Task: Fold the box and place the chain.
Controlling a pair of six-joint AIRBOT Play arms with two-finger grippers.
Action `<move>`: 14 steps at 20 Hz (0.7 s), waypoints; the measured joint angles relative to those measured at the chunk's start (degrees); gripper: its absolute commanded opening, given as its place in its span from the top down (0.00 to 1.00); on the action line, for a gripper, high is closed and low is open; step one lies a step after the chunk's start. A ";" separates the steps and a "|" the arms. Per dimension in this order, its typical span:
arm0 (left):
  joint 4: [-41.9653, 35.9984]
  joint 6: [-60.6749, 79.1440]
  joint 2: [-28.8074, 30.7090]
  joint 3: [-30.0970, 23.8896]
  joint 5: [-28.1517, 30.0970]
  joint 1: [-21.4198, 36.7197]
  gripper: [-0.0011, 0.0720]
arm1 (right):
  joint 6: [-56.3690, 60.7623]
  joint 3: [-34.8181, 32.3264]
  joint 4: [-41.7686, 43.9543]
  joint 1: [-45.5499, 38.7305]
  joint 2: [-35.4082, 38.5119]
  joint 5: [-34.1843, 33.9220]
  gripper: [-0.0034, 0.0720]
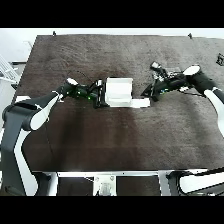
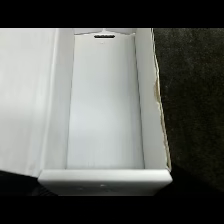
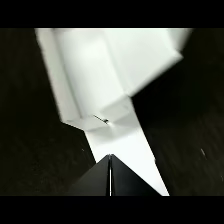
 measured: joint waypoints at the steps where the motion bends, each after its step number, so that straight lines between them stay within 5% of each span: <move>1: 0.00 0.00 0.00 0.00 -0.02 0.00 0.41 | 4.07 -0.11 0.22 -1.77 0.28 0.04 0.94; 14: 0.07 0.07 0.00 0.00 -0.07 0.00 0.41 | 28.17 -8.85 0.92 -13.11 -2.58 -4.46 0.94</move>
